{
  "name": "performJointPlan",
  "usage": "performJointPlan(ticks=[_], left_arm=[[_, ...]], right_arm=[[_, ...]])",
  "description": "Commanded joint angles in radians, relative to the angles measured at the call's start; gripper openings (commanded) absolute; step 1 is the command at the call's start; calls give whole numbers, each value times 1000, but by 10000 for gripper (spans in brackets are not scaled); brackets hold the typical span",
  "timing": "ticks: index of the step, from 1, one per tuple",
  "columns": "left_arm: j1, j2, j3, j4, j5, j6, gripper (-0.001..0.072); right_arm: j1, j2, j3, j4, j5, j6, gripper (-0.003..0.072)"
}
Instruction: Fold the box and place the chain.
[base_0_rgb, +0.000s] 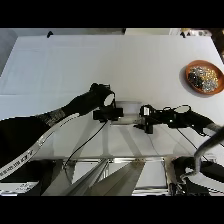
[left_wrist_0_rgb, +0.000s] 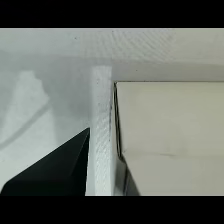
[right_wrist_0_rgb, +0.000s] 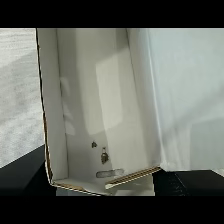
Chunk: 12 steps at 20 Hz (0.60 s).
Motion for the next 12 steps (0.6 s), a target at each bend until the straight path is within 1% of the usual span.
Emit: performJointPlan(ticks=[1,2,3,5,9,10,11,12], left_arm=[[-22,-18,1,9,4,-11,310],[-27,-21,1,10,4,-14,309],[-32,-23,1,11,4,-14,285],[-35,-21,1,14,8,-13,8],[-40,-21,1,14,6,-29,3],[-40,-21,1,14,6,-29,23],[-40,-21,1,13,5,-29,58],[-40,-18,1,13,2,-28,126]], right_arm=[[0,1,0,0,0,0,358],[0,1,0,0,0,0,358],[0,1,0,0,0,0,358],[0,1,0,0,0,0,358],[0,1,0,0,0,0,358],[0,1,0,0,0,0,358],[0,1,0,0,0,0,358],[0,1,0,0,0,0,358]])
